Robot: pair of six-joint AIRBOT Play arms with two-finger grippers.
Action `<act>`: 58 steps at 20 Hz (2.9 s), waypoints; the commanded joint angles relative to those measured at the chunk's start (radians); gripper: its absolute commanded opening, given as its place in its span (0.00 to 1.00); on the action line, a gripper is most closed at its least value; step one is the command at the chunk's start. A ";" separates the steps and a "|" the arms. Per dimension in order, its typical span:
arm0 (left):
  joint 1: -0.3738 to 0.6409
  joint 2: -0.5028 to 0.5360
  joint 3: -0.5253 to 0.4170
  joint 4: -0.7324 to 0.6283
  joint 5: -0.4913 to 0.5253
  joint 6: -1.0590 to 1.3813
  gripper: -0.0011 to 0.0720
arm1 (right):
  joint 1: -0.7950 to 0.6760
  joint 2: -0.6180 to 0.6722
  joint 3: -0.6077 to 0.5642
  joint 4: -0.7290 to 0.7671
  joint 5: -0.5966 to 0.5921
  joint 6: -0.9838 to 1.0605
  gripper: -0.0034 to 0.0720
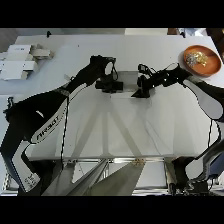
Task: Fold the box and place the chain.
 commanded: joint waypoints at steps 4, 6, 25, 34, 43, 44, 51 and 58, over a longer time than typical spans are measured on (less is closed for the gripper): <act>-0.004 -0.003 0.002 -0.002 0.019 -0.011 0.17 | 0.000 0.000 0.001 0.002 -0.002 0.002 0.70; -0.004 -0.003 0.002 -0.002 0.025 -0.009 0.06 | 0.000 0.000 0.001 0.002 -0.002 0.002 0.70; 0.069 0.085 0.002 -0.060 -0.063 -0.006 0.51 | 0.000 0.000 0.001 0.002 -0.002 0.002 0.70; 0.312 0.192 -0.003 -0.346 -0.070 0.533 0.50 | 0.000 0.000 0.001 0.002 -0.002 0.002 0.70; 0.404 0.229 -0.264 -0.662 -0.016 1.719 0.51 | 0.000 0.000 0.001 0.002 -0.002 0.002 0.70; 0.404 0.229 -0.312 -0.686 0.000 1.807 0.61 | 0.000 0.000 0.001 0.002 -0.002 0.002 0.70; 0.405 0.225 -0.448 -0.871 0.077 2.249 0.97 | 0.000 0.000 0.001 0.002 -0.002 0.002 0.70; 0.404 0.145 -0.450 -0.952 0.131 2.335 0.97 | 0.000 0.000 0.001 0.002 -0.002 0.002 0.70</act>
